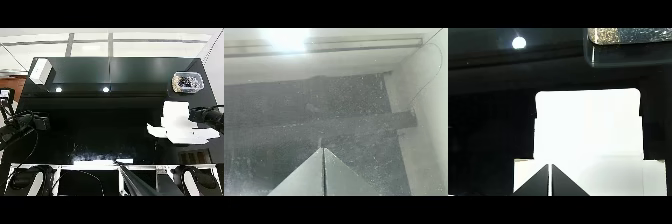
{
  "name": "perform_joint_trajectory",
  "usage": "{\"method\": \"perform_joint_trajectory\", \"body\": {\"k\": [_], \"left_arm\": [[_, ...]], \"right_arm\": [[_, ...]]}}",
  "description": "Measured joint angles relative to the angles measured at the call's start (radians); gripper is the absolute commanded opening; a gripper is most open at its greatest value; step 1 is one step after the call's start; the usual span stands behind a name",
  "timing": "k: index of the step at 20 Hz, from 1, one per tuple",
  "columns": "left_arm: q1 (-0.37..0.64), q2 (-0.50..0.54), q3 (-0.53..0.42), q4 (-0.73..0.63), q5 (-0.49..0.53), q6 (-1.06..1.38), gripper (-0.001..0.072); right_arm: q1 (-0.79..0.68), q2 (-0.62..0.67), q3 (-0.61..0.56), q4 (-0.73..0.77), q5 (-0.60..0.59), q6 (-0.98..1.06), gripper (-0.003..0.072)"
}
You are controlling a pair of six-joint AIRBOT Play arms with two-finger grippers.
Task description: Fold the box and place the chain.
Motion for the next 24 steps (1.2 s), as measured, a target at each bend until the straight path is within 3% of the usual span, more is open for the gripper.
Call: {"method": "perform_joint_trajectory", "body": {"k": [17,21,22,23,24], "left_arm": [[0.0,0.0,0.0,0.0,0.0,0.0,0.0033],[0.0,0.0,0.0,-0.008,0.047,-0.004,0.0034],[0.0,-0.001,0.0,-0.021,0.063,-0.008,0.0108],[0.0,-0.005,0.0,-0.04,0.078,-0.011,0.0499],[0.0,-0.014,0.0,-0.066,0.093,-0.011,0.07]], "right_arm": [[0.0,0.0,0.0,0.0,-0.001,0.0,0.0039],[0.0,0.0,0.0,0.003,-0.068,0.0,0.0041],[0.0,0.0,0.0,0.004,-0.083,0.0,0.0129],[0.0,-0.002,0.0,0.005,-0.097,0.0,0.0531],[0.0,-0.006,0.0,0.005,-0.108,0.0,0.0701]]}}
